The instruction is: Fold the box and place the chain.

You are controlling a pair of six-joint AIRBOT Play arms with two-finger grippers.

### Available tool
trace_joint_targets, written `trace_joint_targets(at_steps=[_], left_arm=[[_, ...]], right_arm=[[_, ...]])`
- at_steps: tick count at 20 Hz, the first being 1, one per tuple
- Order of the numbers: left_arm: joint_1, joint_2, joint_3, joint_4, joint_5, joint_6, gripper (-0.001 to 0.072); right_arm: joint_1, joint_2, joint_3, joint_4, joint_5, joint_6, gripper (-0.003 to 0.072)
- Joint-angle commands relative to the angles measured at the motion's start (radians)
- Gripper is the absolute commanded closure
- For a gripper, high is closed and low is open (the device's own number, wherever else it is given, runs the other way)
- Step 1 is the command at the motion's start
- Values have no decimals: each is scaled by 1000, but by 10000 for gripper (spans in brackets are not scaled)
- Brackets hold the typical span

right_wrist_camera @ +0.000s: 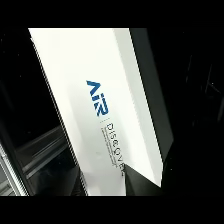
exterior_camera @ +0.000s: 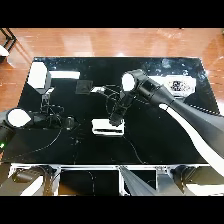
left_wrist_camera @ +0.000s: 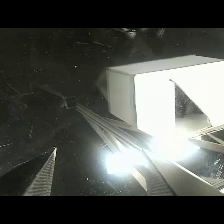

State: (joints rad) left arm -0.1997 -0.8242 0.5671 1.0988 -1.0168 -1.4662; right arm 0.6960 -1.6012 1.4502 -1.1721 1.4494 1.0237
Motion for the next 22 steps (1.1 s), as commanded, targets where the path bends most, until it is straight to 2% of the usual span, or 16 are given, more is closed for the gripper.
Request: trace_joint_targets(at_steps=[1,22], left_arm=[[1,1,0,0,0,0,76],[1,1,-1,20,0,0,76]], right_arm=[[2,1,0,0,-2,16,451],[82,1,0,-86,5,70,449]])
